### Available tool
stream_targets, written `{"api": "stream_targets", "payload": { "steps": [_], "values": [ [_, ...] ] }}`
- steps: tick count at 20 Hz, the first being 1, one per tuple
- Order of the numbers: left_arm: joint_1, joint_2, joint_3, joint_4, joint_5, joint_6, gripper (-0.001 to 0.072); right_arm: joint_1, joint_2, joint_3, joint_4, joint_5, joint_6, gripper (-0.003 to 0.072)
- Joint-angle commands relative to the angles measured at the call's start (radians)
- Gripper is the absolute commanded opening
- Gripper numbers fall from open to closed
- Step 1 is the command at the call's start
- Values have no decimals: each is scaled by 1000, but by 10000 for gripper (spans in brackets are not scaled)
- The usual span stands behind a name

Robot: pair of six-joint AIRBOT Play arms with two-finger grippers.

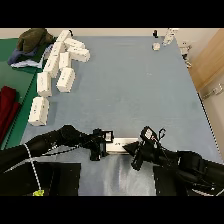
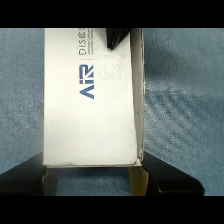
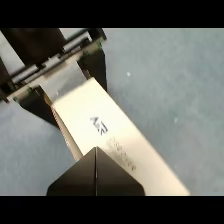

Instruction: Fold the box.

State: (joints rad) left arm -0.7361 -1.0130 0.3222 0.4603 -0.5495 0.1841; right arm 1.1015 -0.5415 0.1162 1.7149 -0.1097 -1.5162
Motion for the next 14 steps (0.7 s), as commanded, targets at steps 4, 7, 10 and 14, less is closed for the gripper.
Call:
{"api": "stream_targets", "payload": {
  "steps": [4,7,10,14],
  "values": [
    [0,1,0,0,0,0,469,-84,10,148,-163,-217,-2,7],
    [1,1,0,0,0,0,469,-212,-66,292,-236,-454,2,7],
    [1,1,0,0,0,0,469,-370,-214,472,-235,-670,42,7],
    [1,1,0,0,0,0,469,-564,-469,700,-233,-872,87,7]
  ]
}}
